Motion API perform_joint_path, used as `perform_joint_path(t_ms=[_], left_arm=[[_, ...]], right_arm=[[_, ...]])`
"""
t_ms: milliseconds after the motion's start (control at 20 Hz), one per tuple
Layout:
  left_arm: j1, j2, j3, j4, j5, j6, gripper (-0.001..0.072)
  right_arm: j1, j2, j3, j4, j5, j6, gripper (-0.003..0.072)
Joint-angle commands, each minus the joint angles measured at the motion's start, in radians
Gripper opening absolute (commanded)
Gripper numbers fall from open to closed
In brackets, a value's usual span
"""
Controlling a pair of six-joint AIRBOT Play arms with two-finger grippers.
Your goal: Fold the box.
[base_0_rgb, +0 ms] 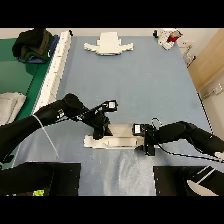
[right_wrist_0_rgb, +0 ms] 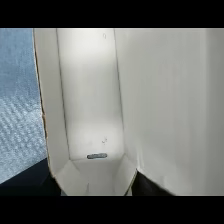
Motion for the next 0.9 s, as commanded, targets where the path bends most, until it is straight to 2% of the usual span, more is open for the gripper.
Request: perform_joint_path(t_ms=[0, 100, 200, 300, 400, 450, 500, 550, 600, 650, 750, 850], left_arm=[[0.002, 0.002, 0.0, -0.006, -0.016, -0.003, 0.0309], [0.005, 0.018, 0.001, 0.031, -0.019, -0.088, 0.031], [0.023, 0.066, 0.001, 0.129, -0.05, -0.219, 0.031], [0.049, 0.136, 0.001, 0.245, -0.118, -0.383, 0.0309], [0.071, 0.203, 0.001, 0.339, -0.232, -0.566, 0.0305], [0.076, 0.226, 0.001, 0.358, -0.287, -0.66, 0.0239], [0.075, 0.241, 0.001, 0.35, -0.343, -0.748, 0.0079], [0.064, 0.245, 0.0, 0.313, -0.389, -0.794, 0.0014], [0.043, 0.243, -0.002, 0.256, -0.403, -0.82, 0.0014], [0.012, 0.24, -0.005, 0.183, -0.384, -0.847, 0.0013], [-0.07, 0.22, -0.004, 0.02, -0.27, -0.849, 0.0013], [-0.115, 0.179, 0.029, -0.036, -0.13, -0.855, 0.0013]], right_arm=[[0.001, 0.0, -0.001, 0.0, 0.0, 0.0, 0.0478], [0.001, 0.0, -0.001, 0.0, 0.0, 0.0, 0.0478], [0.001, 0.0, -0.001, 0.0, 0.0, 0.0, 0.0478], [0.001, 0.0, -0.001, 0.0, 0.0, 0.0, 0.0478], [0.001, 0.0, -0.001, 0.0, 0.0, 0.0, 0.0478], [0.001, 0.0, -0.001, 0.0, 0.0, 0.0, 0.0478], [0.001, 0.0, -0.001, 0.0, 0.0, 0.0, 0.0478], [0.001, 0.0, -0.001, 0.0, 0.0, 0.0, 0.0478], [0.001, 0.0, -0.001, 0.0, 0.0, 0.0, 0.0478], [0.001, 0.0, -0.001, 0.0, 0.0, 0.0, 0.0478], [0.001, 0.0, -0.001, 0.0, 0.0, 0.0, 0.0478], [0.001, 0.0, -0.001, 0.0, 0.0, 0.0, 0.0478]])
